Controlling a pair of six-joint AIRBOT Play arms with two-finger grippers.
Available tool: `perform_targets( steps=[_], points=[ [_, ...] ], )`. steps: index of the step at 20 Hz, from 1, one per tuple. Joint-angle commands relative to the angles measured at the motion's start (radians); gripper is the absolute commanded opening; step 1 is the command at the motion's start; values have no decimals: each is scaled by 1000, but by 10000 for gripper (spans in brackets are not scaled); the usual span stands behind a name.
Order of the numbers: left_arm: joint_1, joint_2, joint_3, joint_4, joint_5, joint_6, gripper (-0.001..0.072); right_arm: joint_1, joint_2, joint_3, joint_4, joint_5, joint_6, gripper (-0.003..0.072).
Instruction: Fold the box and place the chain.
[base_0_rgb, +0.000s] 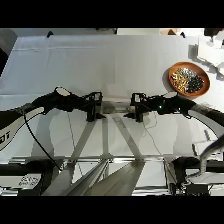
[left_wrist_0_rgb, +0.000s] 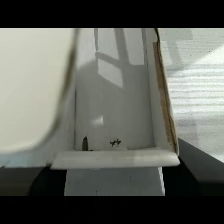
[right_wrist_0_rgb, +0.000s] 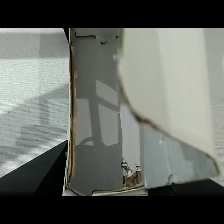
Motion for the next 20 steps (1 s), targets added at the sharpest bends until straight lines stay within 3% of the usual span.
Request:
perform_targets(
  steps=[1, 9, 10, 11, 16, 20],
  points=[
    [0, 0, 0, 0, 0, 0, 210, 0, 0, 0, 0, 0, 1, 407],
    [0, 0, 0, 0, 0, 0, 210, 0, 0, 0, 29, 9, 2, 425],
    [0, 0, 0, 0, 0, 0, 210, 0, 0, 0, 29, 8, 3, 614],
    [0, 0, 0, 0, 0, 0, 210, 0, 2, 0, 27, -5, 6, 702],
    [0, 0, 0, 0, 0, 0, 210, -23, 40, 0, -14, -6, 77, 705],
    [0, 0, 0, 0, 0, 0, 210, -72, 154, 0, -208, -6, 240, 703]
  ],
)
